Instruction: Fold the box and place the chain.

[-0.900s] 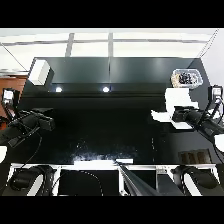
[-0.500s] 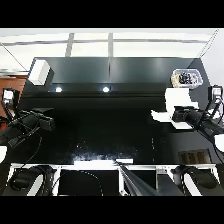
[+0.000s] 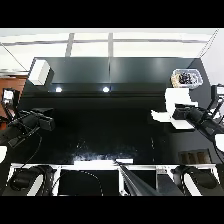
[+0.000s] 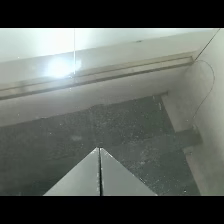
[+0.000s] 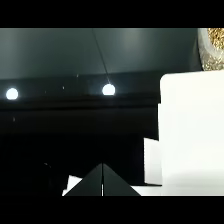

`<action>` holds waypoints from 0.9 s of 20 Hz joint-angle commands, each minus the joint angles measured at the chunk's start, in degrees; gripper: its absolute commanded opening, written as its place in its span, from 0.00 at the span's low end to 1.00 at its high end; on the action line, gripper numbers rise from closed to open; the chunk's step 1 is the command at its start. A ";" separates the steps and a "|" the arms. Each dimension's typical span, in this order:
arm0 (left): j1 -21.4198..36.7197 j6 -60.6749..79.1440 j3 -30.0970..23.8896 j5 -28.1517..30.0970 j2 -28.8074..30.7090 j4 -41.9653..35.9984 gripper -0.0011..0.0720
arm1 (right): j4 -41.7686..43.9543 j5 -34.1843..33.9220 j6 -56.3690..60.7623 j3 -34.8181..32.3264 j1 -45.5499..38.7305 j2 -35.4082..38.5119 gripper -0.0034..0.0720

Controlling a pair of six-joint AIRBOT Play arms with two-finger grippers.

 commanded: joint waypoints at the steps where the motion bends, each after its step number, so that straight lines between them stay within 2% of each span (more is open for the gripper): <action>1: -0.02 0.00 -0.04 1.07 0.02 -0.04 0.05 | 4.26 -3.02 0.02 -0.02 0.02 0.02 0.07; 2: -0.02 0.00 -0.04 3.19 0.02 0.02 0.05 | 4.26 -3.76 0.04 -0.02 0.02 0.02 0.39; 3: 0.00 0.02 -0.04 6.14 0.02 0.02 0.05 | 4.26 -3.82 0.02 -0.02 0.02 0.00 0.98; 7: -0.02 -0.20 -0.07 15.06 -0.04 -3.04 0.07 | 3.74 -6.54 2.36 1.62 -1.31 -2.82 1.00; 8: -0.02 -0.20 -0.09 16.81 -0.24 -3.02 0.40 | 3.85 -5.88 4.07 4.26 -3.34 -5.70 1.00; 9: -0.02 -0.20 -0.09 18.23 -0.61 -2.99 1.00 | 3.82 -4.48 5.16 7.69 -5.77 -9.29 1.00; 13: -0.02 -0.44 -0.09 18.62 -2.71 -3.28 0.98 | -1.95 7.37 5.42 26.18 -19.82 -26.12 1.00; 16: -0.02 -1.14 -0.09 12.96 -5.31 -7.72 0.98 | -8.00 18.84 10.25 40.33 -34.21 -37.46 1.00; 18: -0.63 -2.45 -0.09 6.56 -9.68 -10.54 0.98 | -11.47 27.98 12.70 47.25 -43.93 -43.54 1.00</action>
